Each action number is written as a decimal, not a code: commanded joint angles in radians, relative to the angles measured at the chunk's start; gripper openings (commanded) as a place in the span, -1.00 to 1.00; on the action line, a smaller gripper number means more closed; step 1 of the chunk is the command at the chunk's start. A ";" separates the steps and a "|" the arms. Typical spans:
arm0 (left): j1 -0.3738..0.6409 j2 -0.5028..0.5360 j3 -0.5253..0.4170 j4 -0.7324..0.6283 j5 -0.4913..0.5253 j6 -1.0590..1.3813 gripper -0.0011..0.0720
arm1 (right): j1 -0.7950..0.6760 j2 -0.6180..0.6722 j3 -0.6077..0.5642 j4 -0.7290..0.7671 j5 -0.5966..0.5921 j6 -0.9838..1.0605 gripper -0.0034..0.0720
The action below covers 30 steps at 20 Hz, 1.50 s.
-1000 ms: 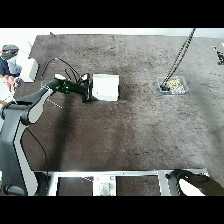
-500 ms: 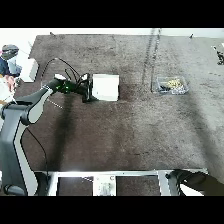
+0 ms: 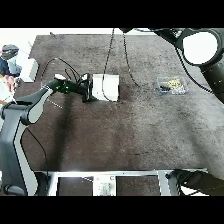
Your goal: Fold the box and place the chain.
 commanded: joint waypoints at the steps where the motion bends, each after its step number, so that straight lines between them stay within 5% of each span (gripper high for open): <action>1: 0.000 0.000 0.000 0.000 0.000 0.000 -0.35 | 0.010 -0.011 0.011 0.032 -0.177 0.001 -0.88; 19: 0.000 0.000 0.000 0.000 0.000 0.000 -0.35 | 0.011 -0.017 0.188 0.035 -0.322 0.001 -0.88; 30: 0.000 -0.001 0.000 0.000 0.000 0.000 -0.35 | 0.008 -0.112 0.188 0.034 -0.235 0.000 -0.88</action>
